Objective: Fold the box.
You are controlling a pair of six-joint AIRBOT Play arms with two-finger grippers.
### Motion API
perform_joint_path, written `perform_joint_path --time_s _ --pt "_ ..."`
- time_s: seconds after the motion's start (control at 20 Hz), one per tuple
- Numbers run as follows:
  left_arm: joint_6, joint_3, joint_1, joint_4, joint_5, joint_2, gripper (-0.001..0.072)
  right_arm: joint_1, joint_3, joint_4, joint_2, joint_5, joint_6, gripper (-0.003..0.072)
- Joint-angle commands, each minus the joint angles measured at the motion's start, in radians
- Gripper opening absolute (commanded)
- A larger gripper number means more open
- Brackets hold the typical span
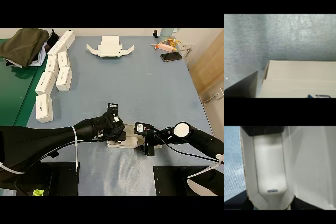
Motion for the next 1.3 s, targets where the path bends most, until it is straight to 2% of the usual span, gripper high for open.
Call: perform_joint_path --time_s 0.0,0.45,0.7,1.25 --pt "-0.005 0.001 0.000 0.016 -0.006 -0.001 0.0404 0.001 0.000 0.000 0.000 0.001 0.000 0.0511" --pt "0.007 0.001 0.000 0.008 0.028 0.000 0.0405 0.001 0.000 0.000 0.000 0.001 0.000 0.0511" --pt "0.013 0.008 -0.012 0.080 -0.042 0.000 0.0405 0.001 0.000 0.000 0.000 0.001 0.000 0.0512" --pt "0.048 0.016 -0.026 0.083 -0.040 -0.001 0.0402 0.001 0.000 0.001 0.000 0.001 0.000 0.0512"
